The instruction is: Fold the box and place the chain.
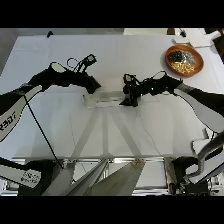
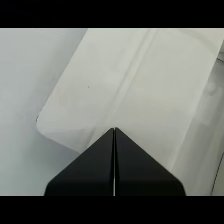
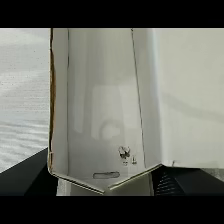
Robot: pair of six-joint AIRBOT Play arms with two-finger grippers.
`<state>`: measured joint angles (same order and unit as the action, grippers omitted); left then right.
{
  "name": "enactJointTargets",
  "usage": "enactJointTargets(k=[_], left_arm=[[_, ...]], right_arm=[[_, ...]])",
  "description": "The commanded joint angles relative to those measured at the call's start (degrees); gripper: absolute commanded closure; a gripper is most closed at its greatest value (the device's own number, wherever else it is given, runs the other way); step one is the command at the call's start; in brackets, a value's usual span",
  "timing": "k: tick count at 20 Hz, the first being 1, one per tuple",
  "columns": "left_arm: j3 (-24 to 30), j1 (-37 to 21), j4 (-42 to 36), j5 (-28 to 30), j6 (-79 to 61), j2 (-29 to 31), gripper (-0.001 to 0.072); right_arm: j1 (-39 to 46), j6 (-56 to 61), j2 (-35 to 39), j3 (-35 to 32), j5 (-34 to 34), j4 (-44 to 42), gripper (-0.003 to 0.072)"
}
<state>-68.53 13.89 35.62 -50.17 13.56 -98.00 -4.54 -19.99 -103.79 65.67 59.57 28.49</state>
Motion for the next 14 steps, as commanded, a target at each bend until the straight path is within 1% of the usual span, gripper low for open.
enactJointTargets(k=[1, 4, 8, 10, 11, 13, 14], left_arm=[[0.0, -0.1, -0.1, -0.7, 0.0, 2.3, 0.0697], [0.0, -0.6, 0.0, -2.6, 0.0, 6.1, 0.0697], [0.0, -3.1, 0.1, -10.3, 0.0, 9.8, 0.0696], [0.0, -5.2, 0.2, -12.9, 0.0, 11.1, 0.0692], [0.0, -6.2, 0.8, -13.6, 0.0, 11.7, 0.0643], [0.0, -7.4, 2.5, -13.4, 0.0, 12.0, 0.0356], [0.0, -7.6, 3.5, -13.2, -0.1, 12.0, 0.0278]], right_arm=[[0.0, 0.0, 0.0, 0.0, 0.0, 0.0, 0.0166], [0.0, 0.0, 0.0, 0.0, 0.0, 0.0, 0.0166], [0.0, 0.0, 0.0, 0.0, 0.0, 0.0, 0.0166], [0.0, 0.0, 0.0, 0.0, 0.0, 0.0, 0.0166], [0.0, 0.0, 0.0, 0.0, 0.0, 0.0, 0.0166], [0.0, 0.0, 0.0, 0.0, 0.0, 0.0, 0.0166], [0.0, 0.0, 0.0, 0.0, 0.0, 0.0, 0.0166]])
